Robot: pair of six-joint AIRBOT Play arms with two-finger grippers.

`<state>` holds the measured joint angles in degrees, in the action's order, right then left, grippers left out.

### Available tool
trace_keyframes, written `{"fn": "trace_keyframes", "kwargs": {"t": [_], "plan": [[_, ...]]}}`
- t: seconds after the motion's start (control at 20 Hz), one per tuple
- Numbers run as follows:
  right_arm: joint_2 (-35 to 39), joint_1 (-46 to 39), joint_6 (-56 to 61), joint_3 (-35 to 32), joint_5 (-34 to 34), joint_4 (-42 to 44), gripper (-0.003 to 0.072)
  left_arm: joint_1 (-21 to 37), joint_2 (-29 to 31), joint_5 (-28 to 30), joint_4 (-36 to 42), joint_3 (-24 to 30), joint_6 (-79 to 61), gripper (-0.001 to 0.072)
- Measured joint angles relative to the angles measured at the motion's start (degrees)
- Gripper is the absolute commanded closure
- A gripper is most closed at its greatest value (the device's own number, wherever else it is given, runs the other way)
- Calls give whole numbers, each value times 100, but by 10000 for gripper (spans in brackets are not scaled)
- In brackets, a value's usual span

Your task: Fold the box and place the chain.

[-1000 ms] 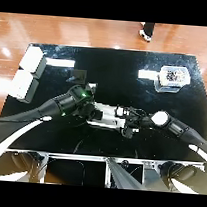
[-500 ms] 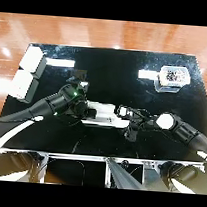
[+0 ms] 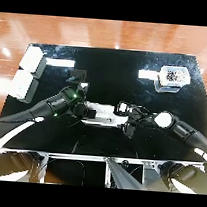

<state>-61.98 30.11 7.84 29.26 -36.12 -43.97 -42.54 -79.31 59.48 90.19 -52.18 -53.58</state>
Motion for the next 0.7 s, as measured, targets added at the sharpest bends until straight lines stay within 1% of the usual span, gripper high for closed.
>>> {"fn": "trace_keyframes", "kwargs": {"t": [0.2,0.25,0.3,0.4,0.45,0.5,0.7], "plan": [[-236,0,-262,118,66,295,79,0,-46,-9,9,11,-4,686],[-350,31,-378,179,87,378,277,0,-57,-9,24,13,-9,687],[-393,61,-433,201,81,402,377,0,-66,-9,28,13,-15,686],[-487,155,-518,236,98,446,384,0,-70,-9,31,13,-17,686],[-533,212,-560,254,118,463,501,0,-72,-9,31,13,-17,686],[-570,269,-590,273,151,468,596,0,-76,-11,33,13,-17,686],[-699,402,-632,348,332,616,595,0,-76,-13,42,13,-17,686]]}}
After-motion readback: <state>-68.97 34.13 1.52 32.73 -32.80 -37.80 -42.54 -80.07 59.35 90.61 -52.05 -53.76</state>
